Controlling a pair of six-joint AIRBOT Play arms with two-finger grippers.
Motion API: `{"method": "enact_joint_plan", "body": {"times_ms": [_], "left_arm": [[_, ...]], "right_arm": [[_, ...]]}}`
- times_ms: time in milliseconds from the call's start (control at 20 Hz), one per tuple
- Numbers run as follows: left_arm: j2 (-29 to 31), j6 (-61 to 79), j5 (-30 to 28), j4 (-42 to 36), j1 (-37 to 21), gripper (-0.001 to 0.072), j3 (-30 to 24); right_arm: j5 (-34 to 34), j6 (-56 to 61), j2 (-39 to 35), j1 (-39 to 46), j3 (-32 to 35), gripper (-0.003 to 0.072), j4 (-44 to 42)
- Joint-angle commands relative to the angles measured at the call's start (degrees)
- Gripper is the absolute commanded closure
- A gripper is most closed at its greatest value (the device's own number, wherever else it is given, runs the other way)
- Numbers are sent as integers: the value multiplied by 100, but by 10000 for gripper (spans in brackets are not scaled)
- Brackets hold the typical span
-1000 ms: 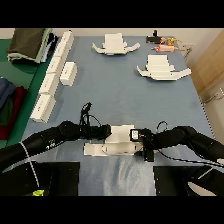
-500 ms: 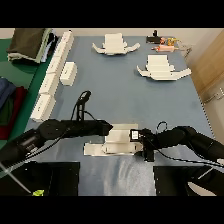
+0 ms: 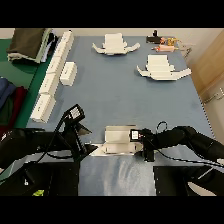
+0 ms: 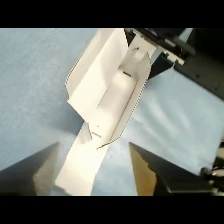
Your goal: Fold the box.
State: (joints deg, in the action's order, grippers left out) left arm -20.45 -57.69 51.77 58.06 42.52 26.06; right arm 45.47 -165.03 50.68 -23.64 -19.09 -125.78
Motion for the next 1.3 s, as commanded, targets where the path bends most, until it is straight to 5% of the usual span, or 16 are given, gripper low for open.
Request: {"method": "enact_joint_plan", "body": {"times_ms": [0, 250, 850, 1100, 1250], "left_arm": [[-17, 994, 127, 247, -11, 11, -20], [-774, 2103, -181, 109, -11, 11, -149], [-2411, 4717, -1255, -1766, -9, 24, -684], [-2697, 5263, -1292, -2142, -9, 546, -682], [-2706, 5392, -1281, -2472, 2, 603, -675]], "right_arm": [[2, 7, -2, -2, 0, 259, 0], [0, 7, -2, -2, 0, 259, 0], [2, 7, -2, -2, 0, 259, 0], [2, 7, -2, -2, 0, 259, 0], [2, 7, -2, -2, 0, 259, 0]]}}
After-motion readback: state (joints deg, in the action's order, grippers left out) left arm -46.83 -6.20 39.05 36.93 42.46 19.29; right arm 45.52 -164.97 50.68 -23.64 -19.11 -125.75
